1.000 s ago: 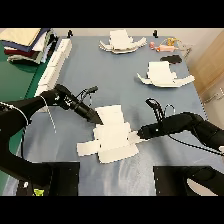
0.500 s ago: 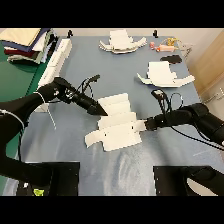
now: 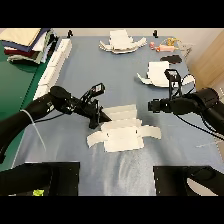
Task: Fold the box.
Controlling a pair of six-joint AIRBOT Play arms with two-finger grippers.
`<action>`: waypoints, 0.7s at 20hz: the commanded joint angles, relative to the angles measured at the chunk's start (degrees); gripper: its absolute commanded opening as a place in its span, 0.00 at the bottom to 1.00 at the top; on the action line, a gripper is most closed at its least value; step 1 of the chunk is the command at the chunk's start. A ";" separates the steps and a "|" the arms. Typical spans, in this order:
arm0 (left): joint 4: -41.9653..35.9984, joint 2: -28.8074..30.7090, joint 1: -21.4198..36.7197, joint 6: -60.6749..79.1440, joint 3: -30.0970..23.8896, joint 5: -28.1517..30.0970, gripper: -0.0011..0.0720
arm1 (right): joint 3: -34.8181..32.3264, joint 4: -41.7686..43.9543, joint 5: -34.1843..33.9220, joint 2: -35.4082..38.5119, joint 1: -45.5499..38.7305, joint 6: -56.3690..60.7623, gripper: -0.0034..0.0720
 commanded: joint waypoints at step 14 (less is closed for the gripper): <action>-1.20 3.02 -8.90 5.75 -7.96 15.23 0.03 | -0.15 0.57 2.97 -0.04 0.15 2.47 0.46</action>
